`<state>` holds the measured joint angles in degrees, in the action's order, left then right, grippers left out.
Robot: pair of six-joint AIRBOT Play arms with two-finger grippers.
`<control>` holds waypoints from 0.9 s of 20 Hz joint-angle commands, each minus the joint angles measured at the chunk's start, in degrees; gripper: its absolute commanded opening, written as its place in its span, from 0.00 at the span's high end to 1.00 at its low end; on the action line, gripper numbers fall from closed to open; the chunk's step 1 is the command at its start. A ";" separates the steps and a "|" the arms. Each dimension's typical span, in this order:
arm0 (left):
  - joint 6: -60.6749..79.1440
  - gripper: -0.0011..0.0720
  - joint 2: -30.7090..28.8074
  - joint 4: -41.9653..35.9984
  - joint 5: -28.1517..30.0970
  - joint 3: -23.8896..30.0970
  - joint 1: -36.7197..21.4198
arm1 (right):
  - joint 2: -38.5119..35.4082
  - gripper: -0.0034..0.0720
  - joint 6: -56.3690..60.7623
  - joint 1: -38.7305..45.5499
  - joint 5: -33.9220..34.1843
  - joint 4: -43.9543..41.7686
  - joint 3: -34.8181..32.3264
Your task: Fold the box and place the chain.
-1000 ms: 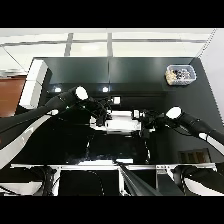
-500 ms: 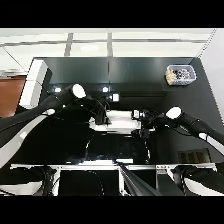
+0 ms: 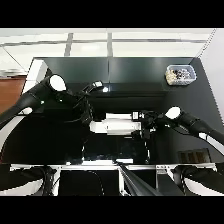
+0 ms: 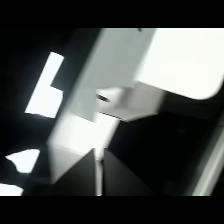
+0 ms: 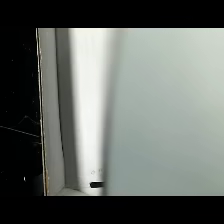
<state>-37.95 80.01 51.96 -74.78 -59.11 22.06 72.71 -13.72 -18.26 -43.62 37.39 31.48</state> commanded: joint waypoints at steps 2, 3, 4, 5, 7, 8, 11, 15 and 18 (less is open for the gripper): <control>-0.61 0.95 1.66 -20.79 -4.68 5.31 1.16 | 0.07 0.77 -0.15 -0.07 0.13 0.11 -0.07; 0.83 0.95 1.66 -22.93 0.31 5.60 2.38 | 0.07 0.77 0.68 -0.07 0.13 0.13 -0.07; 1.66 0.95 1.53 -24.15 5.38 5.44 3.26 | 0.07 0.77 2.16 -0.04 0.13 0.13 -0.07; 2.16 0.95 1.33 -25.57 10.80 5.20 3.74 | 0.07 0.77 4.46 -0.04 0.07 0.13 -0.07; 3.76 0.95 1.11 -27.78 20.48 5.22 3.69 | 0.07 0.77 4.61 -0.04 0.26 0.20 -0.07; 4.13 0.95 1.20 -26.73 24.79 5.25 3.76 | 0.07 0.77 4.59 -0.04 0.24 0.13 -0.07; 2.97 0.95 2.93 -19.56 31.76 5.27 4.37 | 0.07 0.77 4.59 -0.04 0.24 0.15 -0.07; 0.04 0.95 8.74 -17.42 25.77 5.33 4.48 | 0.07 0.77 4.61 -0.04 0.24 0.15 -0.07; 0.20 0.95 9.86 -17.25 27.54 5.29 5.09 | 0.07 0.77 4.59 -0.04 0.24 0.15 -0.07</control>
